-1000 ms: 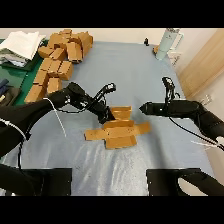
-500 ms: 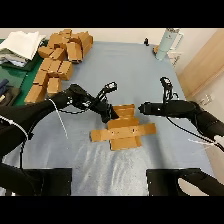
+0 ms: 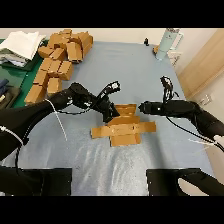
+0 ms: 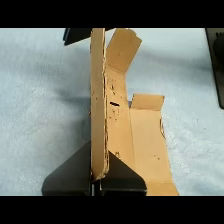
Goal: Fold the box.
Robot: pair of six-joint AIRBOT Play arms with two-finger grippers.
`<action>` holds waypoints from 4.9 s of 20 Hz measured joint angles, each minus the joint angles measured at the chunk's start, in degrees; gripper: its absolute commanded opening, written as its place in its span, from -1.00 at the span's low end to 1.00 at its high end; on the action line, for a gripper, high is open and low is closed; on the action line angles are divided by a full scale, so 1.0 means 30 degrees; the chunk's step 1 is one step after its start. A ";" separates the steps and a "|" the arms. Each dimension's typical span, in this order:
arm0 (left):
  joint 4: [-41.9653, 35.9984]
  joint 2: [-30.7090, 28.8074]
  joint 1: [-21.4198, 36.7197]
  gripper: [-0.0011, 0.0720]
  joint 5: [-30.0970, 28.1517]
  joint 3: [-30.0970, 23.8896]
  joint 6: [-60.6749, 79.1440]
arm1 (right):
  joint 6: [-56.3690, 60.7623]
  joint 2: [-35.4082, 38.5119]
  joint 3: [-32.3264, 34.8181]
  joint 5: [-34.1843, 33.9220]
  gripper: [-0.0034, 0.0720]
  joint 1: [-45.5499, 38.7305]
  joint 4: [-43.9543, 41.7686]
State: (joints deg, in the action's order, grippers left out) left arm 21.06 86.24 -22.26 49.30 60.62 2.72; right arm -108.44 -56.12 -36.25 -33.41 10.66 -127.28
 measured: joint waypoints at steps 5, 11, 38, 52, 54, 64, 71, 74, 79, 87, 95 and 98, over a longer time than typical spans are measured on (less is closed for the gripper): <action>-0.0124 -0.0131 -0.0619 -0.94 -0.0605 -0.0233 0.0495 | 0.0000 0.0000 0.0000 0.0160 -0.65 0.0000 0.0000; -0.0189 -0.0146 -0.1078 -0.94 -0.1501 -0.1137 0.0634 | 0.0000 0.0000 0.0000 0.0211 -0.65 0.0000 0.0000; -0.0146 -0.0146 -0.1158 -0.94 -0.0590 -0.1479 0.0233 | 0.2397 0.1377 0.0000 -0.3665 -0.90 0.0918 0.4240; -0.0153 -0.0146 -0.1158 -0.94 -0.0583 -0.1479 0.0226 | 0.4175 0.7118 0.4022 -0.8473 0.53 1.3580 1.1781; -0.0153 -0.0146 -0.1158 -0.94 -0.0576 -0.1479 0.0226 | 0.3650 0.6477 0.4350 -0.7286 0.53 1.4375 1.4447; -0.0160 -0.0146 -0.1158 -0.94 -0.0583 -0.1479 0.0226 | 0.2987 0.2987 0.4677 -0.3366 0.52 1.5242 1.9504; -0.0153 -0.0146 -0.1158 -0.94 -0.0568 -0.1479 0.0226 | 0.3847 0.2681 0.4306 -0.2688 0.52 1.5256 2.0458; -0.0153 -0.0146 -0.1158 -0.94 -0.0583 -0.1479 0.0226 | 0.4707 0.2674 0.3738 -0.2630 0.52 1.5249 2.1172; -0.0153 -0.0146 -0.1158 -0.94 -0.0583 -0.1479 0.0226 | 0.5486 0.2674 0.3264 -0.2681 0.52 1.5249 2.2163; -0.0153 -0.0146 -0.1158 -0.94 -0.0583 -0.1479 0.0226 | 0.4524 0.2958 0.3155 -0.2943 0.99 1.4324 2.0815; -0.0153 -0.0146 -0.1158 -0.94 -0.0583 -0.1479 0.0226 | -0.6929 0.4998 0.3687 -0.2302 1.00 0.8590 1.2524; -0.0153 -0.0146 -0.1158 -0.94 -0.0583 -0.1479 0.0226 | -1.1431 0.5173 0.3745 -0.2135 0.99 0.6433 0.9202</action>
State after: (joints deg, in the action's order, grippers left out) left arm 20.60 85.80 -25.74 47.55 56.18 3.40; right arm -142.74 -40.60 -25.02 -39.81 29.95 -99.68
